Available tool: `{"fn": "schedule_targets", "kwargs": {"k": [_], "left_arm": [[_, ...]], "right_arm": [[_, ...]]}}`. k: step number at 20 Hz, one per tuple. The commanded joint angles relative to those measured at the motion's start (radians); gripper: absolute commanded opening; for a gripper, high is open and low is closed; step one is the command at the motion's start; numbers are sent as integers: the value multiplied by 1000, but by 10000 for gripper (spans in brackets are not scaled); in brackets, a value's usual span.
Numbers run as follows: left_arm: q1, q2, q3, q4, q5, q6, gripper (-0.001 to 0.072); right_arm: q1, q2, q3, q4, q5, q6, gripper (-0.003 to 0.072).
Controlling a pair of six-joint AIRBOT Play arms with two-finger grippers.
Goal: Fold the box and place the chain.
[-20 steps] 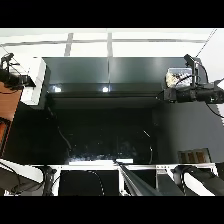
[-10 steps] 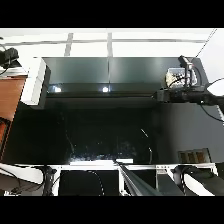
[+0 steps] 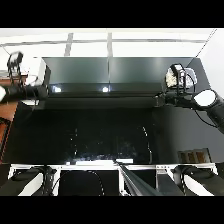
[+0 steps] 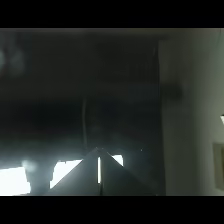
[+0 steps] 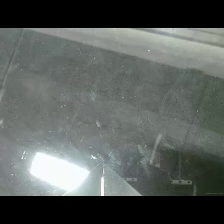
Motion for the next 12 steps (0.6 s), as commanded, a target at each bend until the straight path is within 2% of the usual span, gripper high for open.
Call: {"fn": "schedule_targets", "kwargs": {"k": [1, 12], "left_arm": [[-17, 182, -217, 8, 96, 4, 27], [-19, 188, -225, 7, 84, 3, 27]], "right_arm": [[2, -1, -4, -13, -14, -2, 17], [2, -1, -4, -13, -14, -3, 17]]}}
